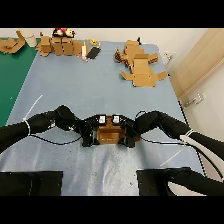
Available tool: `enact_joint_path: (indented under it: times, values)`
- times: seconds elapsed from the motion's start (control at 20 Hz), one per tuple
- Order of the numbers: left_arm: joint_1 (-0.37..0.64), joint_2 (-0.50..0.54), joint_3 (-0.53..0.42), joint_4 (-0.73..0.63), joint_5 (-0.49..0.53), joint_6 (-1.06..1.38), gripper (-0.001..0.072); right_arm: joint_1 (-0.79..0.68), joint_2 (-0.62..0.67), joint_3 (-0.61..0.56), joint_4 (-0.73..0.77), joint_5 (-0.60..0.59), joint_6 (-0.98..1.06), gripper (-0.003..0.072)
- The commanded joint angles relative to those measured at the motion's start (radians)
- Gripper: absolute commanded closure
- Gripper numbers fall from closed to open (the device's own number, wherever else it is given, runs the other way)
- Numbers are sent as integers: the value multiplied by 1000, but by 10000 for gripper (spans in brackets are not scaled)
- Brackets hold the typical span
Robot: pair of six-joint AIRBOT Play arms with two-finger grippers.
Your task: Fold the box.
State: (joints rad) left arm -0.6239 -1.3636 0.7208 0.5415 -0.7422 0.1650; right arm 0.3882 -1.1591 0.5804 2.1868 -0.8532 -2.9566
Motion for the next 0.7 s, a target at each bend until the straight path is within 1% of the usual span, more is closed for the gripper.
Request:
enact_joint_path:
  times: [0.0, 0.35, 0.65]
  values:
    - [0, 0, 1, 0, 2, 0, 115, -26, 1, 7, -3, -21, 60, 106]
    - [0, 0, 1, 0, 2, 0, 115, -34, 1, 7, -1, -12, 58, 106]
    - [0, 0, 1, 0, 2, 0, 115, -31, 1, 6, 34, 10, 58, 106]
